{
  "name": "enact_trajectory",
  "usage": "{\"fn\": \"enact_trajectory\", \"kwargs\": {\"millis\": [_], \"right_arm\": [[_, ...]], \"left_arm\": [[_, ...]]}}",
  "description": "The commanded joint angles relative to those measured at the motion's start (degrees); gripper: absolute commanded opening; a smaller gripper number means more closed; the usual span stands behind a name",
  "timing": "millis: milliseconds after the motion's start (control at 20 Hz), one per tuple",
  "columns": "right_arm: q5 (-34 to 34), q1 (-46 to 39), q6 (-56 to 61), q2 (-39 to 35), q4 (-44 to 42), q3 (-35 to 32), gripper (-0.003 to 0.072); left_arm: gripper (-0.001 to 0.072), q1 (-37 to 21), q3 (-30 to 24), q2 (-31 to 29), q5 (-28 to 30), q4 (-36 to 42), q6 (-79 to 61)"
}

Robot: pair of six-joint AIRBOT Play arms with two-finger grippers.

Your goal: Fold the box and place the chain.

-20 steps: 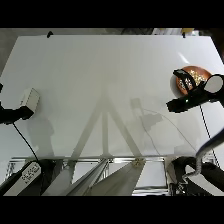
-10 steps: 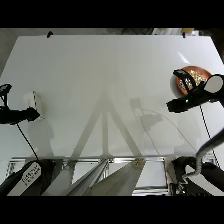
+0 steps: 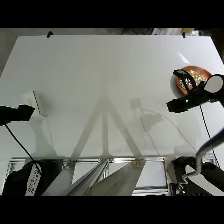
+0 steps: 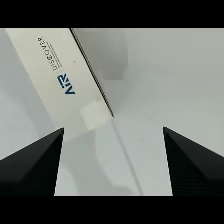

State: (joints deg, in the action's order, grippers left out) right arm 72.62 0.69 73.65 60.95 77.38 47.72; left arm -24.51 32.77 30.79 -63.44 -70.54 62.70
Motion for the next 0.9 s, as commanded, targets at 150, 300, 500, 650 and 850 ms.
{"fn": "enact_trajectory", "kwargs": {"millis": [150, 300, 500, 650, 850], "right_arm": [[0.0, 0.0, 0.0, 0.0, 0.0, 0.0, 0.0017], [0.0, 0.0, 0.0, 0.0, 0.0, 0.0, 0.0017], [0.0, 0.0, 0.0, 0.0, 0.0, 0.0, 0.0017], [0.0, 0.0, 0.0, 0.0, 0.0, 0.0, 0.0017], [0.0, 0.0, 0.0, 0.0, 0.0, 0.0, 0.0017]], "left_arm": [[0.0689, 0.5, 0.0, -5.9, -8.5, 0.2, 3.4], [0.0689, 0.5, 0.0, -5.9, -8.5, 0.2, 3.4], [0.0689, 0.5, 0.0, -5.9, -8.4, 0.2, 3.4], [0.0689, 0.5, 0.0, -5.9, -8.3, 0.2, 3.4], [0.069, 0.5, 0.0, -5.9, -7.8, 0.2, 3.4]]}}
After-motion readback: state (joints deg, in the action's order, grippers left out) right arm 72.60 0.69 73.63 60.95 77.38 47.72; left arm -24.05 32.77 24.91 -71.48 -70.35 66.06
